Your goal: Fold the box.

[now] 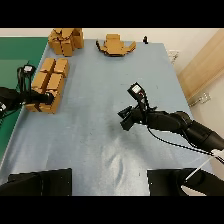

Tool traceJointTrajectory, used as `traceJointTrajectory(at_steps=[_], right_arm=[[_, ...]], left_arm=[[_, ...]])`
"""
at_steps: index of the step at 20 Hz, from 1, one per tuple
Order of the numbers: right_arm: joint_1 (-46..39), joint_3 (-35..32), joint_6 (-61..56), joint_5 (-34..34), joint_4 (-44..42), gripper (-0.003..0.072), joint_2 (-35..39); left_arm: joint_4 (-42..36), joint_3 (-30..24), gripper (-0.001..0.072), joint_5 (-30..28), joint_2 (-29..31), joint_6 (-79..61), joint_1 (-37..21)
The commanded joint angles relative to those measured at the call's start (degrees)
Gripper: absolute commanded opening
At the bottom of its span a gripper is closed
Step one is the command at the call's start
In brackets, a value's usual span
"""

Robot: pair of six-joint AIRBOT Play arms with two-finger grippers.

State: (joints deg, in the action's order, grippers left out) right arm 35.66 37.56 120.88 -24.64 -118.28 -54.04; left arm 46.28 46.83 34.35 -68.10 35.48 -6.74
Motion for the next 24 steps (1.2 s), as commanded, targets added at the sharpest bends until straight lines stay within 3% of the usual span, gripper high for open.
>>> traceJointTrajectory(at_steps=[1,2,4,5,8,10,15,24], right_arm=[[0.0,0.0,-1.1,0.1,0.0,0.0001,0.0],[0.0,0.1,-2.2,0.0,0.0,0.0000,0.2],[0.0,1.0,-6.8,-2.4,0.0,-0.0001,0.2],[0.0,2.1,-8.5,-5.8,0.0,-0.0001,-0.1],[0.0,5.9,-11.5,-14.1,0.0,-0.0001,-1.2],[0.0,8.2,-11.5,-15.3,0.0,0.0000,-1.4],[0.0,9.3,-11.4,-19.0,0.5,0.0002,-1.3],[0.0,9.3,-11.4,-19.7,0.5,0.0002,-1.3]], left_arm=[[0.0,4.0,0.0362,10.7,2.4,-0.6,0.0],[-0.5,4.9,0.0033,16.2,3.6,-3.2,0.0],[-5.2,5.3,0.0015,25.9,6.6,-9.3,0.4],[-6.6,4.8,0.0013,27.3,9.0,-10.5,2.0],[-6.3,1.6,0.0013,25.6,17.5,-8.0,10.5],[-7.5,-1.4,0.0018,26.6,20.7,-2.3,16.4],[-10.9,-2.9,0.0022,27.2,20.7,-1.2,25.4],[-12.0,-2.8,0.0022,27.4,20.7,-1.1,25.8]])
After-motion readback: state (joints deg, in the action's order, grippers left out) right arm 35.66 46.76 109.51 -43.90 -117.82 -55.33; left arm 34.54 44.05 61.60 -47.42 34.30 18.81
